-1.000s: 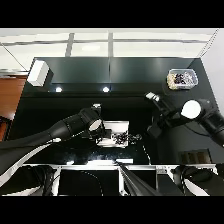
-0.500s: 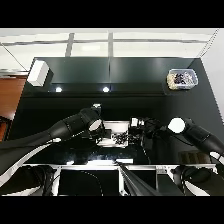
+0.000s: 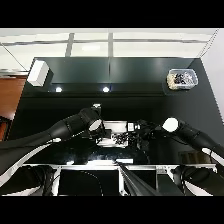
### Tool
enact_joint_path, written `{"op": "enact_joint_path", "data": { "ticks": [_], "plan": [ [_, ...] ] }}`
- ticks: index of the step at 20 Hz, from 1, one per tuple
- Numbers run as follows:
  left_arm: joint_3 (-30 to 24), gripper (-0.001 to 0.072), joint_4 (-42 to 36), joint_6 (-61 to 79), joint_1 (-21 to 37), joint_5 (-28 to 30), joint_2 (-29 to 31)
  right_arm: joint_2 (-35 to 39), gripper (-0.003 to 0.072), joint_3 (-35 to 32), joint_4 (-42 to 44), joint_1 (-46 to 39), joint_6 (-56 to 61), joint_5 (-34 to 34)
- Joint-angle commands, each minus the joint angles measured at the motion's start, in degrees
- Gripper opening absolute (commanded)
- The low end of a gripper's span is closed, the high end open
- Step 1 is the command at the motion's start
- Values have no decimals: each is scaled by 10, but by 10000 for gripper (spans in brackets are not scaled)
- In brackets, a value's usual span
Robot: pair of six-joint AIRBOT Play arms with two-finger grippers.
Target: Fold the box and place the chain.
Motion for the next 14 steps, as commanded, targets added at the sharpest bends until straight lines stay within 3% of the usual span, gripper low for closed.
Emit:
{"op": "enact_joint_path", "data": {
  "ticks": [1,5,6,8,9,11,14],
  "plan": [
    [0,33,0,0,0,0,0,-11,720,0,5,15,-2,-18],
    [0,33,0,0,0,0,0,-11,720,0,-10,15,20,-29],
    [0,32,0,0,0,1,0,-11,561,0,-10,15,26,-29],
    [0,32,0,0,0,1,0,-10,366,0,-10,15,34,-29],
    [0,32,0,0,0,1,0,-9,100,0,-10,15,41,-26],
    [0,32,0,0,0,1,0,-2,16,1,-18,15,73,-23],
    [0,32,0,0,0,0,0,41,18,9,-85,7,247,-4]
  ]
}}
